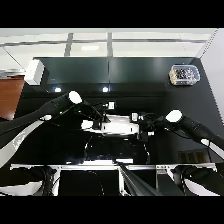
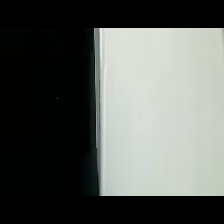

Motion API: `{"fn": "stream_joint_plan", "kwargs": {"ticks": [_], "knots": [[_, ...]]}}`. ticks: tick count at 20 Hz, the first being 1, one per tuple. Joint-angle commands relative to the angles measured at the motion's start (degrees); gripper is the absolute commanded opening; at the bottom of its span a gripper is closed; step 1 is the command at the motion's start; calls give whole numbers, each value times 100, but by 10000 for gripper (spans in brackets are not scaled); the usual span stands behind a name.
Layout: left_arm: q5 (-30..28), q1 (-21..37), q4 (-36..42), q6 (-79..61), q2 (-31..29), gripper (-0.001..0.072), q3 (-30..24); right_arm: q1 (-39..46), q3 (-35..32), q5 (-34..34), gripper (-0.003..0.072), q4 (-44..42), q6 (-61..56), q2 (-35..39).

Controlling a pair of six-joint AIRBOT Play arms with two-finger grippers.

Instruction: Fold the box and place the chain.

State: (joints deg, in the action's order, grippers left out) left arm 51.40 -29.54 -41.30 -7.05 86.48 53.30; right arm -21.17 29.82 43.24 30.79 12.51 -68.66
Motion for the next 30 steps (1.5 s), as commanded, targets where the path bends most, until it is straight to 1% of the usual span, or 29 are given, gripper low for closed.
{"fn": "stream_joint_plan", "kwargs": {"ticks": [1, 12, 18, 25, 30], "knots": [[-15, -4, -2, 2, 4, 22, -2, 0, -4, 15, 707, -11, 20, -151], [-20, -4, -2, 0, 4, 23, -2, 9, -9, -245, 706, -13, -70, -221], [-20, -4, -4, 0, 4, 22, -2, 7, -9, -256, 706, -9, -76, -227], [-20, -4, -4, 0, 4, 23, -2, -85, -9, -271, 706, 380, -271, -247], [-20, -4, -2, 0, 4, 23, -2, -85, -9, -271, 706, 387, -273, -249]]}}
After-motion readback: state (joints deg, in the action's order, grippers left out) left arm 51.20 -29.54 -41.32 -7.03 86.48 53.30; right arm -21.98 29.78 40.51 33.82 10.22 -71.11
